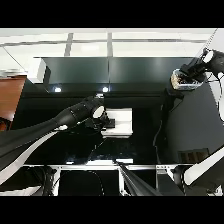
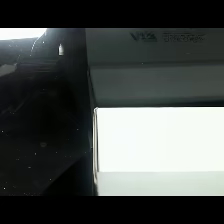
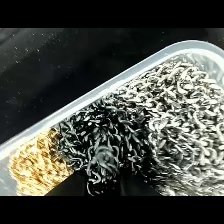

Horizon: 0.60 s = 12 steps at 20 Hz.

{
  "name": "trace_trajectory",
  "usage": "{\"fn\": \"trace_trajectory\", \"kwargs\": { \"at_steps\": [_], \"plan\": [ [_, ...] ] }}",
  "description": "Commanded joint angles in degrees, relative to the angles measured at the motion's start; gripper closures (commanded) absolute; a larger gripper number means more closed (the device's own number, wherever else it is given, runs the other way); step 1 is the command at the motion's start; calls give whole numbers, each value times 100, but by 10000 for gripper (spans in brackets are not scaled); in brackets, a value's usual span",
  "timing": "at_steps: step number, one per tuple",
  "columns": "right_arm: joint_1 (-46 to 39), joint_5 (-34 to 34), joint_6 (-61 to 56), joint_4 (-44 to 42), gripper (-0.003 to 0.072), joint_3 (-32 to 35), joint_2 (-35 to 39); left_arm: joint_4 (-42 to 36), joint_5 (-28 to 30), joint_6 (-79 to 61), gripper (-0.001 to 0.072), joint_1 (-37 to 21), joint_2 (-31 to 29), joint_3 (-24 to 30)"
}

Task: Fold the box and place the chain.

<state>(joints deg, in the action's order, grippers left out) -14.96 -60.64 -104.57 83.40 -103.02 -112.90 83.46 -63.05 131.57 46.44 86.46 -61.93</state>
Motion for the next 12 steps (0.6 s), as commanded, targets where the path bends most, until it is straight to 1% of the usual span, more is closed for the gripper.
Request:
{"fn": "trace_trajectory", "kwargs": {
  "at_steps": [1,3,7,10,12],
  "plan": [
    [-22,-127,466,264,672,-66,361,2,2,0,685,-4,-4,-2],
    [-31,-238,931,256,671,-66,826,2,4,0,685,-4,-4,-2],
    [-35,-632,1499,219,671,-66,1711,0,4,0,685,-4,-4,-2],
    [-50,-695,1617,-109,671,-66,2330,0,2,0,685,-4,-4,-2],
    [-46,-1069,1790,-444,671,-55,2747,0,2,0,685,-4,-4,-2]
  ]
}}
